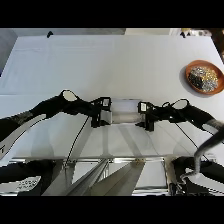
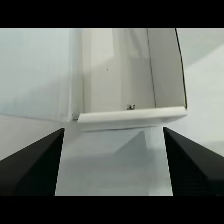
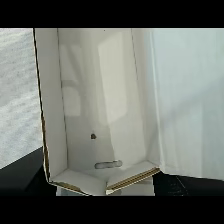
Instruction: Fold the box and place the chain.
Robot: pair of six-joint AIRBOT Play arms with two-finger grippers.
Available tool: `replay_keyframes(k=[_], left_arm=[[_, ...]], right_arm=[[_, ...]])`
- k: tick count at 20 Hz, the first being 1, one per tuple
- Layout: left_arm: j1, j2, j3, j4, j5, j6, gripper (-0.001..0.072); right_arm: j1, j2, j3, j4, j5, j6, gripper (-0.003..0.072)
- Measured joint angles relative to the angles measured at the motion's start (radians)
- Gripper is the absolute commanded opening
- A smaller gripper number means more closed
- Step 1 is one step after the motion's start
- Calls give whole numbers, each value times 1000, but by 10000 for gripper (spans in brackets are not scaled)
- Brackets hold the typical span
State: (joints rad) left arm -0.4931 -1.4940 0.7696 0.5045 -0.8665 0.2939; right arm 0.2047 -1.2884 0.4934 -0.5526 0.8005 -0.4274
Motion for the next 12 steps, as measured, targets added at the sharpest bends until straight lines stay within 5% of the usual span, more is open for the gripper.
replay_keyframes(k=[12], left_arm=[[-37, -42, 0, -58, 10, 19, 696]], right_arm=[[0, 0, 0, 0, 0, 0, 378]])
